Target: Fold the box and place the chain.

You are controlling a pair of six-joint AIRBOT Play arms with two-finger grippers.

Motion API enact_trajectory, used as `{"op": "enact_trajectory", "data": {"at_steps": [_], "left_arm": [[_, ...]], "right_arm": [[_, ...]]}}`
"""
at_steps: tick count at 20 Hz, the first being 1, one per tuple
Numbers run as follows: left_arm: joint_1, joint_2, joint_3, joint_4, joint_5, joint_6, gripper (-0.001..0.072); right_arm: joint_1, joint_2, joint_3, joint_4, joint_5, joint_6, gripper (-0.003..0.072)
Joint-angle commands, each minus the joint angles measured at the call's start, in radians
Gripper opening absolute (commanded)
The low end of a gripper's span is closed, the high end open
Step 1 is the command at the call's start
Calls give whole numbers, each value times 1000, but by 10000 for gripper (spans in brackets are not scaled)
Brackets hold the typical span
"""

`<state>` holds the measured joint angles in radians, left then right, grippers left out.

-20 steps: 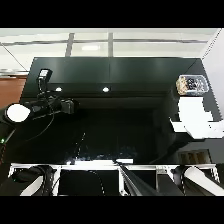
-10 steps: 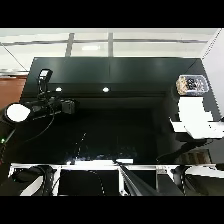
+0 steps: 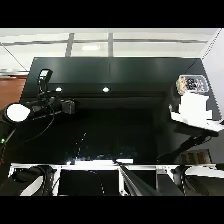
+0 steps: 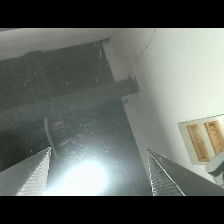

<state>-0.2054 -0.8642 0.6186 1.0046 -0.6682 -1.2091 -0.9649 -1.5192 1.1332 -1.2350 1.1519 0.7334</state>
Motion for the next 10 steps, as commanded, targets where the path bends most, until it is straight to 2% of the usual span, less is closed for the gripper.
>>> {"op": "enact_trajectory", "data": {"at_steps": [1, 6, 10], "left_arm": [[0, 0, 0, 0, 1, 0, 708], [0, 0, 0, 0, 3, 0, 708], [0, -1, 0, 0, 6, 0, 708]], "right_arm": [[5, 21, 1, 85, 81, -31, 16], [11, 27, -32, 321, 263, -30, 16], [65, 104, -204, 549, 254, -77, 16]]}}
